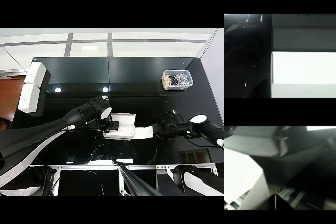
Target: Fold the box and place the chain.
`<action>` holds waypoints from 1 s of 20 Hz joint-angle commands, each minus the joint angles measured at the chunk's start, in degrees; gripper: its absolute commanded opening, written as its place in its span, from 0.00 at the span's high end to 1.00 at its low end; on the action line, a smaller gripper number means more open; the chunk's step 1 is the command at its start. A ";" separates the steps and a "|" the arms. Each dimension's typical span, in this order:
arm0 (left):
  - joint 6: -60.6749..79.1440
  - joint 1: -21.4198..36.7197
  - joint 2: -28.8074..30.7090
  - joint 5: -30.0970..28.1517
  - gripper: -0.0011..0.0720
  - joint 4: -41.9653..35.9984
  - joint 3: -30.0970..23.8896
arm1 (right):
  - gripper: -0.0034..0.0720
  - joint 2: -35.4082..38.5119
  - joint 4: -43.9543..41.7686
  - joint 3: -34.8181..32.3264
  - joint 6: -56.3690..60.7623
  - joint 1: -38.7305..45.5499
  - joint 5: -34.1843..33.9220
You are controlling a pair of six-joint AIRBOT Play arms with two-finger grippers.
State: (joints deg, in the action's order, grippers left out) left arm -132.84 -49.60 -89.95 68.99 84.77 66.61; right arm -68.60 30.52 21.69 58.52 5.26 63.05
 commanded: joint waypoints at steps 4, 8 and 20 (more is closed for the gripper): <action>0.02 0.02 0.00 -0.39 0.95 0.02 0.00 | 0.58 -1.97 -5.14 6.75 -7.34 -4.55 5.64; 0.02 0.02 0.00 -0.50 0.95 0.02 0.00 | 0.32 -1.97 -5.18 9.49 -6.88 -5.38 9.20; 0.02 0.02 0.00 -0.92 0.95 0.00 0.00 | 0.34 -1.97 5.22 17.44 8.59 -18.73 3.21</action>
